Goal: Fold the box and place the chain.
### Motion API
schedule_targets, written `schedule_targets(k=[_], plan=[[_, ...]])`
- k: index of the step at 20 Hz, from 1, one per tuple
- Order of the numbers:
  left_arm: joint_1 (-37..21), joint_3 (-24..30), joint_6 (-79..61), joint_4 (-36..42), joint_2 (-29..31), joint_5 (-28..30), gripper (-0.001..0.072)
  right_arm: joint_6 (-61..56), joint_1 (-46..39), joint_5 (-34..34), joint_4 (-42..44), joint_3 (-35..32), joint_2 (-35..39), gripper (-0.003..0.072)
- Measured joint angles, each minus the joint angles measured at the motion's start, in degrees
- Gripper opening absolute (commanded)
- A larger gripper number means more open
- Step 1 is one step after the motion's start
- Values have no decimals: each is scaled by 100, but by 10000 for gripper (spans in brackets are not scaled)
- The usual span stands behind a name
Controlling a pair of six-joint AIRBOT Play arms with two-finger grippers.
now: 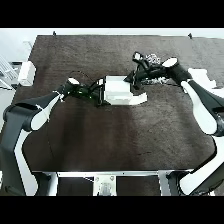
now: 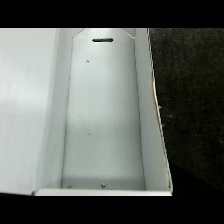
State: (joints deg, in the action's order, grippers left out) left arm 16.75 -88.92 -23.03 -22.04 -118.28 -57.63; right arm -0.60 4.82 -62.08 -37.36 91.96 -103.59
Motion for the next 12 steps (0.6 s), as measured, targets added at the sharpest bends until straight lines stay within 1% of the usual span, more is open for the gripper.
schedule_targets(k=[1,2,3,4,7,10,12], plan=[[0,0,0,0,0,0,289,-20,-61,-20,-50,-131,212,16],[0,0,0,0,0,0,289,-35,-116,-46,-129,-280,415,133],[0,0,2,0,0,-2,289,-39,-179,-63,-267,-461,614,411],[0,0,2,0,0,-2,289,-44,-234,-72,-424,-636,769,573],[0,0,4,0,0,-4,289,-42,-378,-142,-852,-1163,1038,573],[2,0,4,0,0,-4,289,273,-426,-160,-1047,-1591,1132,572],[2,2,4,2,0,-4,289,461,-444,-81,-1110,-1764,1134,573]])
